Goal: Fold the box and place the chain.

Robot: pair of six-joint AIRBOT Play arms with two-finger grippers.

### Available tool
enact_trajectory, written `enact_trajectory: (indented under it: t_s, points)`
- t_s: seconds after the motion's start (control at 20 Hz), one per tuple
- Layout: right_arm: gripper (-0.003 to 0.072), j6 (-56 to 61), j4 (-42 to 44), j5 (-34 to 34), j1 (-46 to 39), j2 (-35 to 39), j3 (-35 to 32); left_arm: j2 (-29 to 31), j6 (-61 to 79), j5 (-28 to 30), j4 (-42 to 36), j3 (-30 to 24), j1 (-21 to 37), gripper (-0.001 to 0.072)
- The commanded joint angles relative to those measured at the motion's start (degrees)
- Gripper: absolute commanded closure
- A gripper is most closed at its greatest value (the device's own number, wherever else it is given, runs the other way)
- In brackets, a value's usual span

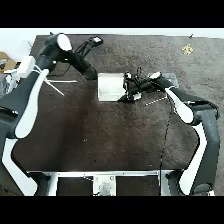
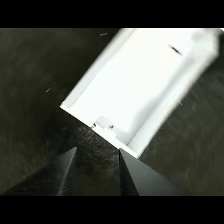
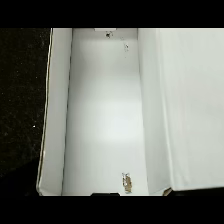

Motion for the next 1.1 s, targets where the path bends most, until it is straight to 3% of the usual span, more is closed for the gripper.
enact_trajectory:
  t_s: [0.0, 0.1, 0.2, 0.25, 0.35, 0.65, 0.9, 0.95, 1.0, 1.05]
  points:
    - [0.0254, 0.00, 0.00, 0.02, 0.04, -0.02, 0.04, 0.04, 28.00, -2.75, -22.43, -4.17, 8.59, 0.0403]
    - [0.0254, 0.00, 0.00, 0.02, 0.04, -0.02, 0.04, 0.02, 37.35, -2.47, -29.18, -8.92, 12.13, 0.0402]
    - [0.0254, 0.00, 0.00, 0.02, 0.04, -0.02, 0.04, 0.02, 45.70, -0.79, -29.33, -13.84, 13.35, 0.0374]
    - [0.0254, 0.00, 0.00, 0.02, 0.04, -0.02, 0.04, 0.00, 49.20, 1.22, -29.42, -16.57, 13.44, 0.0224]
    - [0.0254, 0.00, 0.00, 0.00, 0.04, -0.02, 0.04, -0.15, 54.18, 4.52, -31.89, -21.77, 13.44, -0.0011]
    - [0.0254, 0.00, 0.00, 0.02, 0.04, -0.02, 0.04, -5.49, 56.54, 6.51, -34.71, -24.30, 13.44, -0.0011]
    - [0.0254, 0.00, 0.00, 0.00, 0.04, -0.02, 0.04, -5.79, 56.11, 6.43, -37.99, -24.30, 13.44, -0.0011]
    - [0.0254, 0.00, 0.00, 0.02, 0.04, -0.02, 0.04, -5.81, 56.15, 6.49, -38.14, -24.30, 13.42, -0.0001]
    - [0.0254, 0.00, 0.00, 0.02, 0.04, -0.02, 0.04, -5.95, 56.68, 7.21, -38.14, -24.30, 13.44, 0.0070]
    - [0.0254, 0.00, 0.00, 0.02, 0.04, -0.02, 0.04, -6.19, 57.72, 8.09, -38.32, -24.26, 13.44, 0.0072]
